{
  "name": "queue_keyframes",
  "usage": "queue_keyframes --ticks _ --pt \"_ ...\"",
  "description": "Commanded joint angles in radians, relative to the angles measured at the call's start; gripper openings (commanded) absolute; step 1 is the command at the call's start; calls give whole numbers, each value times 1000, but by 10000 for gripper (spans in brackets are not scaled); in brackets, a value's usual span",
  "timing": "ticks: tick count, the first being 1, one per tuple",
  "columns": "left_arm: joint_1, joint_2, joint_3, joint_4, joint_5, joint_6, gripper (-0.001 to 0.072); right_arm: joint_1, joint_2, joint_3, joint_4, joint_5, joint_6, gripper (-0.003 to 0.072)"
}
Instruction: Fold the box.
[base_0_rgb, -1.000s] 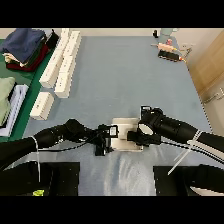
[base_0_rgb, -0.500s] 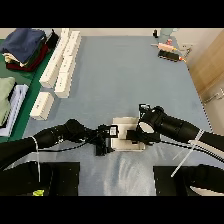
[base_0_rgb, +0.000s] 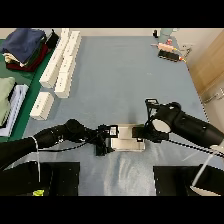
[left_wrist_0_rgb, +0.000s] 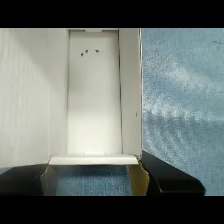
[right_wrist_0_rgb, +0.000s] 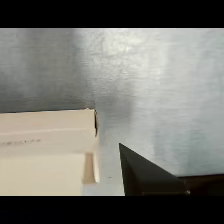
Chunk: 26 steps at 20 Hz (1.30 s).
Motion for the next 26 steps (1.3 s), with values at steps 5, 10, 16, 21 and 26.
queue_keyframes --ticks 5,10,16,21,26 --pt "0 -1 0 0 1 -1 519 -215 227 1 29 63 -230 50" --pt "0 -1 0 0 0 -1 519 -606 105 1 321 58 -710 2" --pt "0 -1 0 0 1 -1 519 -856 -259 5 924 84 -1180 3" --pt "0 -1 0 0 1 -1 519 -803 -408 64 995 202 -1306 3" --pt "0 -1 0 0 1 -1 519 -732 -409 65 946 278 -1401 3"
